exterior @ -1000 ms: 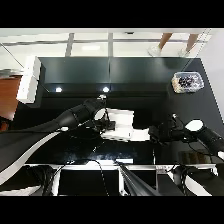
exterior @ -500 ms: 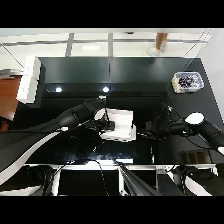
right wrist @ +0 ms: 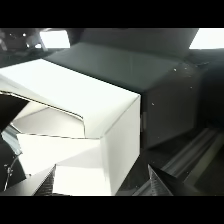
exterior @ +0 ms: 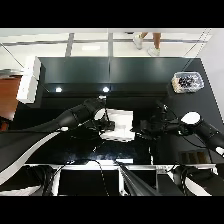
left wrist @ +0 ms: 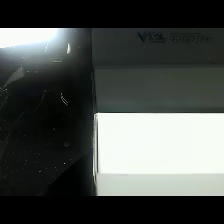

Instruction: Fold the box and place the chain.

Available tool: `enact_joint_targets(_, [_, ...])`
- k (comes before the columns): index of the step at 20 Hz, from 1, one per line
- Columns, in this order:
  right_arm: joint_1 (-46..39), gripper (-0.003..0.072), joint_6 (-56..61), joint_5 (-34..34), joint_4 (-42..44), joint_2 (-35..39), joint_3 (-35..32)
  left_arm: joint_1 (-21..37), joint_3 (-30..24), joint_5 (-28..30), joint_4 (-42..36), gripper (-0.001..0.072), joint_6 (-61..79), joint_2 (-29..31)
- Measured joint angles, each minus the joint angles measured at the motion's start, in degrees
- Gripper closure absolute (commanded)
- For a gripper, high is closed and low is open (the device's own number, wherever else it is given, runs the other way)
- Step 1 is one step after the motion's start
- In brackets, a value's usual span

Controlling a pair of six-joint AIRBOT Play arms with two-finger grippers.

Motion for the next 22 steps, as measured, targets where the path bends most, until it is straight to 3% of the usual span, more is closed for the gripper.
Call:
enact_joint_targets(7, [8.0,0.0120,8.2,-7.1,-2.1,0.0,2.3,0.0,0.0,0.0,0.0,0.0677,0.0,0.0])
enact_joint_targets(14, [13.0,0.0131,16.1,-9.9,-7.1,-0.1,5.0,0.0,0.0,-0.1,0.0,0.0677,0.0,0.0])
enact_joint_targets(15, [13.4,0.0164,16.7,-10.1,-7.6,-0.1,5.2,0.0,0.0,-0.1,0.0,0.0677,0.0,0.0])
enact_joint_targets(20, [15.1,0.0169,19.7,-10.5,-11.0,-0.1,5.8,0.0,0.0,-0.2,0.0,0.0677,0.0,0.0])
enact_joint_targets(21, [15.6,0.0232,20.7,-10.6,-12.6,-0.1,6.2,0.0,0.0,-0.2,0.0,0.0677,0.0,0.0])
enact_joint_targets(22, [16.2,0.0233,22.1,-10.6,-14.3,-0.1,6.7,0.0,0.0,-0.1,0.0,0.0677,0.0,0.0])
